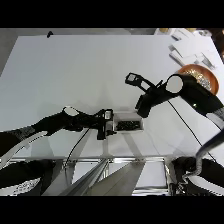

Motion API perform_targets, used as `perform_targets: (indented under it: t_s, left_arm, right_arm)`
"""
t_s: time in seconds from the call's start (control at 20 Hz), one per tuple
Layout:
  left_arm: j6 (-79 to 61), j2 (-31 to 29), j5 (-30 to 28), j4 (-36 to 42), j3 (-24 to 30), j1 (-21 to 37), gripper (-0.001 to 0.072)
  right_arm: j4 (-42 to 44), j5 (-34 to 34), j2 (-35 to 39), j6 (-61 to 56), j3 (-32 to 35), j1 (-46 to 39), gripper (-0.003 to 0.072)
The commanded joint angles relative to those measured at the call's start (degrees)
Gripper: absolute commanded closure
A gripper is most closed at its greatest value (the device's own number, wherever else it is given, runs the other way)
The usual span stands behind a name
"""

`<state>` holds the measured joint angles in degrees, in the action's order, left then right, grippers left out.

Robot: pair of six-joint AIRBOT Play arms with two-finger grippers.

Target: Fold the box and place the chain.

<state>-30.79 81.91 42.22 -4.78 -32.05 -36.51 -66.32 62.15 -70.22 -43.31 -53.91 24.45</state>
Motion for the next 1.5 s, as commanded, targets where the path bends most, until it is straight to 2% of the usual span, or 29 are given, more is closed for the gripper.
perform_targets:
  t_s: [0.0,0.4,0.5,0.65,0.75,0.9,1.25,1.35,1.45]
  left_arm:
    - [0.0,0.0,0.0,0.0,0.0,0.0,0.0639]
    - [0.0,0.0,0.0,0.0,0.0,0.0,0.0639]
    - [0.0,0.0,0.0,0.0,0.0,0.0,0.0639]
    - [0.0,0.0,0.0,0.0,0.0,0.0,0.0639]
    - [0.0,0.0,0.0,0.0,0.0,0.0,0.0639]
    - [0.0,0.0,0.0,0.0,0.0,0.0,0.0639]
    - [0.0,0.0,0.0,0.0,0.0,0.0,0.0639]
    - [0.0,0.0,0.0,0.0,0.0,0.0,0.0639]
    - [0.0,0.0,0.0,0.0,0.0,0.0,0.0639]
  right_arm:
    - [3.7,0.3,0.7,7.3,2.9,1.6,0.0672]
    - [11.9,-1.5,13.0,20.1,13.4,2.0,0.0564]
    - [11.9,-2.8,13.7,20.3,14.7,3.5,0.0468]
    - [11.9,-6.4,13.5,21.2,15.4,6.4,0.0449]
    - [11.9,-8.7,13.5,21.5,15.4,8.1,0.0410]
    - [10.8,-9.1,13.1,22.6,15.4,10.0,0.0410]
    - [0.7,-8.6,12.5,19.2,15.4,11.2,0.0410]
    - [0.4,-8.0,12.5,19.2,15.4,11.2,0.0415]
    - [0.4,-8.2,12.5,19.2,15.4,11.2,0.0472]
